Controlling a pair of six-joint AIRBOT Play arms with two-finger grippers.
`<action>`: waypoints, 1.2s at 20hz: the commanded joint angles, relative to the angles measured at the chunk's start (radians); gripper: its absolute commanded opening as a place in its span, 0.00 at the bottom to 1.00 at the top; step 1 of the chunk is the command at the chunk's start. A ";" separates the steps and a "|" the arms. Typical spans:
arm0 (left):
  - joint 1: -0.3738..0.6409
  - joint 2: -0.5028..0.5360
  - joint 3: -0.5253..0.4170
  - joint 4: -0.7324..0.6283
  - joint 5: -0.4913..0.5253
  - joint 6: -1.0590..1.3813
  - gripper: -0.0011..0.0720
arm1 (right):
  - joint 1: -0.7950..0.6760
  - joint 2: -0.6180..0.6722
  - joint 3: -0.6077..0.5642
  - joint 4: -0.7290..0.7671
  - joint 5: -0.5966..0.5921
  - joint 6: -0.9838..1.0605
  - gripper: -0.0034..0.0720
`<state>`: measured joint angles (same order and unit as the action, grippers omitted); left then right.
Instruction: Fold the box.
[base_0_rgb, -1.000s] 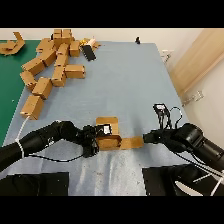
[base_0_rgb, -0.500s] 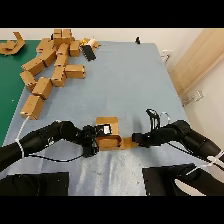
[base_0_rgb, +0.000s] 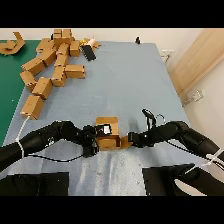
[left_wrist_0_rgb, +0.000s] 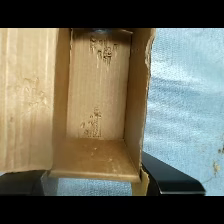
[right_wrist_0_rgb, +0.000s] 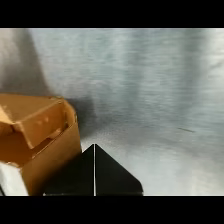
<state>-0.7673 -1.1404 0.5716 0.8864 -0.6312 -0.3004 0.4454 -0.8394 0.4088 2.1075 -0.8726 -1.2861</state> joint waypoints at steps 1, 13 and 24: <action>0.000 0.000 0.001 0.000 0.000 0.000 0.73 | -0.001 -0.001 0.026 0.058 0.000 -0.050 0.05; 0.000 0.000 0.001 0.000 0.000 0.000 0.73 | 0.040 -0.008 0.099 0.053 -0.001 -0.058 0.62; 0.000 0.000 0.001 0.000 0.000 0.000 0.73 | 0.297 -0.188 0.286 -0.355 -0.098 0.279 0.62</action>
<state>-0.7673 -1.1404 0.5716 0.8864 -0.6312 -0.3004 0.6838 -0.9829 0.6277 1.9354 -0.8902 -1.1652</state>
